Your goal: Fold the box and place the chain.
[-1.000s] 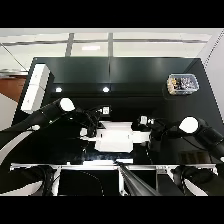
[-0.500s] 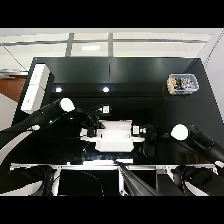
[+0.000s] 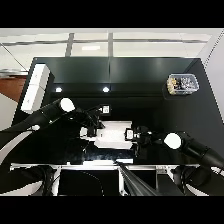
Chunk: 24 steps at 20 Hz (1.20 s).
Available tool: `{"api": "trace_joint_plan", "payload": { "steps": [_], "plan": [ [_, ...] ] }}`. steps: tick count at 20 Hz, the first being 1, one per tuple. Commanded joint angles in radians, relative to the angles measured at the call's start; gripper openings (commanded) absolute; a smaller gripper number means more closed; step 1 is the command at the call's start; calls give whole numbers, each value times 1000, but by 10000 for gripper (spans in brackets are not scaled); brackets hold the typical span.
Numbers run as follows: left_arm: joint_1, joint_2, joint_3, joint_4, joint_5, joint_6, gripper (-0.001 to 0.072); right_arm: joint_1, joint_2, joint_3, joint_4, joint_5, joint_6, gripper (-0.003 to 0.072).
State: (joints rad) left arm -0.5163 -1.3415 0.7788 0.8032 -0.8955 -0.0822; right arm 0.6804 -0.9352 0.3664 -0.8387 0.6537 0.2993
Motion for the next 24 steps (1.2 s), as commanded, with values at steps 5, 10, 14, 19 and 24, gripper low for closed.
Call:
{"api": "trace_joint_plan", "payload": {
  "steps": [5, 10, 14, 19, 24],
  "plan": [
    [0, 0, -1, 0, -2, -1, 31, 15, 10, 34, -13, -34, 114, 703],
    [0, 0, -1, 0, -2, -1, 31, -1, 33, 67, -111, -14, 177, 704],
    [0, 0, -1, 0, 0, 0, 31, -7, 52, 112, -243, 20, 206, 704],
    [0, 0, -1, 0, -1, 0, 31, -7, 55, 119, -319, 13, 245, 704],
    [0, 0, -1, 0, -1, 0, 31, -75, 55, 119, -235, -64, 241, 704]
  ]
}}
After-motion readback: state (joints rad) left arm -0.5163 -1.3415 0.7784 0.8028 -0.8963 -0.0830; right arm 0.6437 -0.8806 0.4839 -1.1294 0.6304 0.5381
